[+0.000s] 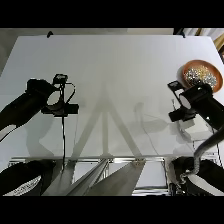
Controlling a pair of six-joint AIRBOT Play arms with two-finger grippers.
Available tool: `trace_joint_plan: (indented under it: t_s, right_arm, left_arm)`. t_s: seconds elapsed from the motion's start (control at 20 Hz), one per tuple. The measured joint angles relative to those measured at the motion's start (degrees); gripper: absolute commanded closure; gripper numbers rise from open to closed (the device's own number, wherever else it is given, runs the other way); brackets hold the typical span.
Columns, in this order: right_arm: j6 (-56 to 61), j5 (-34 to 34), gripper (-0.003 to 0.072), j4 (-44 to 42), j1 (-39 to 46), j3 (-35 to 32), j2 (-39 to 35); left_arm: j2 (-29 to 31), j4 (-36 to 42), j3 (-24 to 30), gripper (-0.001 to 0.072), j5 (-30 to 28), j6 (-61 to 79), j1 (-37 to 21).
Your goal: Fold the box and place the chain.
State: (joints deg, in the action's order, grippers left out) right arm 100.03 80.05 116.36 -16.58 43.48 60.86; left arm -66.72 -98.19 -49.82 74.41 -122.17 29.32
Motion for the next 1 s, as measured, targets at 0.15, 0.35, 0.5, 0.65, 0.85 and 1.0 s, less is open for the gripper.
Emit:
trace_joint_plan:
  t_s: [0.15,0.35,0.5,0.65,0.85,1.0]
  right_arm:
    - [-2.27,-0.90,0.0669,6.84,6.78,0.96,-0.63]
    - [-4.59,-6.49,0.0256,10.56,17.77,1.40,-0.85]
    - [-7.04,-10.71,0.0244,11.56,24.79,1.49,-0.02]
    - [-9.46,-13.11,0.0237,11.96,29.86,1.51,2.25]
    - [-12.09,-14.25,0.0236,12.11,34.58,1.51,6.51]
    - [-13.81,-14.43,0.0238,12.22,37.81,1.53,9.68]
  left_arm:
    - [0.00,0.00,0.00,0.0700,0.00,0.00,0.00]
    - [0.00,0.00,0.00,0.0700,0.00,0.00,0.00]
    - [0.00,0.02,0.00,0.0700,0.00,0.00,0.00]
    - [0.00,0.02,0.00,0.0700,0.00,0.00,0.00]
    - [0.00,0.02,0.00,0.0700,0.00,0.00,0.00]
    - [0.00,0.02,0.00,0.0700,0.00,-0.02,0.00]
